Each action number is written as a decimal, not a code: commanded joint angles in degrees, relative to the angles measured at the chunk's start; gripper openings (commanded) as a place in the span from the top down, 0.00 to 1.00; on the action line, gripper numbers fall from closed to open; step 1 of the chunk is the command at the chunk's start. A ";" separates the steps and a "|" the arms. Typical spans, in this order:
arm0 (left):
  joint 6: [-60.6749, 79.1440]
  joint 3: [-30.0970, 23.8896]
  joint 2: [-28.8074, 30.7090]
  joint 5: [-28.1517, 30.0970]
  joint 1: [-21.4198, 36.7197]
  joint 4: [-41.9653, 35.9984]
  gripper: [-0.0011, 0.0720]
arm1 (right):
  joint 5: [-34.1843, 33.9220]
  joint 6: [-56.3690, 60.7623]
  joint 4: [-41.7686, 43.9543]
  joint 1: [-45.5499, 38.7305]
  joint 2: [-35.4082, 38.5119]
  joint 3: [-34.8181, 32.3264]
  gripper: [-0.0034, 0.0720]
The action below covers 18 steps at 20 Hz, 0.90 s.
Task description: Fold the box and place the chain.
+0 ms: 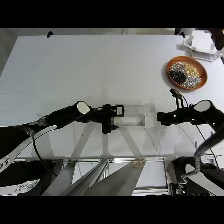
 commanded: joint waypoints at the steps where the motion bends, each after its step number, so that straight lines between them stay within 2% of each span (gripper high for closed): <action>1: 0.00 0.02 0.04 0.02 0.00 0.02 0.71 | 3.17 -2.80 2.95 0.07 -0.13 -0.04 0.93; 4: 0.00 0.02 0.04 0.02 0.00 0.00 0.71 | 5.29 -3.78 4.59 0.07 -0.04 -0.02 0.92; 5: 0.00 0.02 0.04 0.00 0.00 0.02 0.71 | 5.42 -3.76 4.85 0.07 0.07 -0.02 0.84; 9: 0.00 0.02 0.04 0.00 0.00 0.02 0.71 | 6.86 -3.72 4.63 0.07 1.07 -0.02 0.77; 12: 0.00 0.02 0.04 0.02 0.00 0.00 0.71 | 6.21 -3.85 4.61 0.07 4.55 -0.02 0.61; 18: 0.00 0.02 0.04 0.00 0.00 0.00 0.71 | 6.54 -4.94 5.29 0.07 6.60 -0.02 0.60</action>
